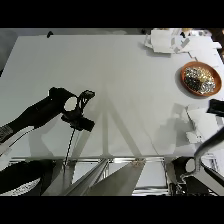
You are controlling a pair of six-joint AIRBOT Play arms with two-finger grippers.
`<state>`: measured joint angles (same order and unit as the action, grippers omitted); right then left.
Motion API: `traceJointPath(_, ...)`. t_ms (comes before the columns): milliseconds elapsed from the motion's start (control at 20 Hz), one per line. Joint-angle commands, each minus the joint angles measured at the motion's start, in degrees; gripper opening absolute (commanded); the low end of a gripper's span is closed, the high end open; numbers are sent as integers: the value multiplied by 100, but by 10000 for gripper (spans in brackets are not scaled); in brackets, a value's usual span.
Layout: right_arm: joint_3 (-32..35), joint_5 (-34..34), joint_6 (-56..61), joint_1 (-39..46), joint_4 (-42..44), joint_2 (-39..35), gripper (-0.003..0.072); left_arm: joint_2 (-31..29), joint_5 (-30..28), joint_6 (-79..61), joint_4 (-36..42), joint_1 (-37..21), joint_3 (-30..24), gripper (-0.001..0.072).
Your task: Fold the box and place the chain.
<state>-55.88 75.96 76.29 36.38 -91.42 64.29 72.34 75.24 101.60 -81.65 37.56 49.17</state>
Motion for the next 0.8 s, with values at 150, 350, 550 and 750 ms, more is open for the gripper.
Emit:
traceJointPath(150, -1327, -37, -1311, 1700, -597, 1370, 536, -4, 0, -2, -4, 4, -2, 10)
traceJointPath(350, -1349, -216, -1838, 1742, -1327, 1871, 572, -2, 0, 0, -2, 4, -2, 10)
traceJointPath(550, -1349, -374, -2092, 1738, -1368, 2177, 575, -4, 0, 0, -2, 4, -2, 10)
traceJointPath(750, -1349, -396, -2155, 1738, -1329, 2549, 564, -4, 0, 0, -2, 4, -2, 10)
